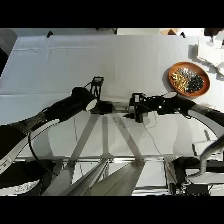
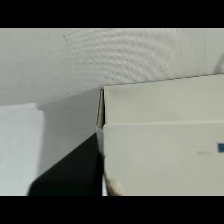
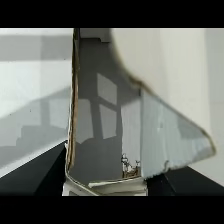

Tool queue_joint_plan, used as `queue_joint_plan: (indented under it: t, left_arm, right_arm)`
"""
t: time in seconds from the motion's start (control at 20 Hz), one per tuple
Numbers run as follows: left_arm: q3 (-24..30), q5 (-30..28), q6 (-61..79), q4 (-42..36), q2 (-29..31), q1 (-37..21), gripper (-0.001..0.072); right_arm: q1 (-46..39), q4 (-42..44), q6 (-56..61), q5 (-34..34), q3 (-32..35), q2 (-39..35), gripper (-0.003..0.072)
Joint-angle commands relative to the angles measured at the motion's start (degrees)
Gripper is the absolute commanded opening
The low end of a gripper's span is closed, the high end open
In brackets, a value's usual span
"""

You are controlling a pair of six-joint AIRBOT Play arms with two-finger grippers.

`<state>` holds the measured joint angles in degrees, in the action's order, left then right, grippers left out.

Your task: Fold the box and place the chain.

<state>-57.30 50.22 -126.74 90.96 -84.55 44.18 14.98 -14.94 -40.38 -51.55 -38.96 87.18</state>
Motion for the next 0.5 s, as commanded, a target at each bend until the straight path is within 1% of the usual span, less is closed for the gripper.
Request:
queue_joint_plan:
  t: [0.0,0.3,0.35,0.4,0.45]
  left_arm:
    - [-0.5,-0.4,-1.0,0.0,-1.0,1.2,0.0003]
    - [-0.6,-0.3,-5.5,0.1,-2.0,1.4,0.0004]
    - [-0.6,-0.7,-5.5,0.0,-1.9,1.4,0.0038]
    - [-0.6,-0.8,-5.5,-0.1,-1.7,1.4,0.0142]
    - [-0.6,-0.8,-5.5,0.0,-1.3,1.2,0.0321]
  right_arm:
    - [0.0,0.2,0.0,-0.1,0.0,0.0,0.0407]
    - [0.0,0.2,0.0,-0.1,0.0,0.0,0.0407]
    - [0.0,0.2,0.0,-0.1,0.0,0.0,0.0407]
    - [0.0,0.2,0.0,-0.1,0.0,0.0,0.0407]
    - [0.0,0.2,0.0,-0.1,0.0,0.0,0.0407]
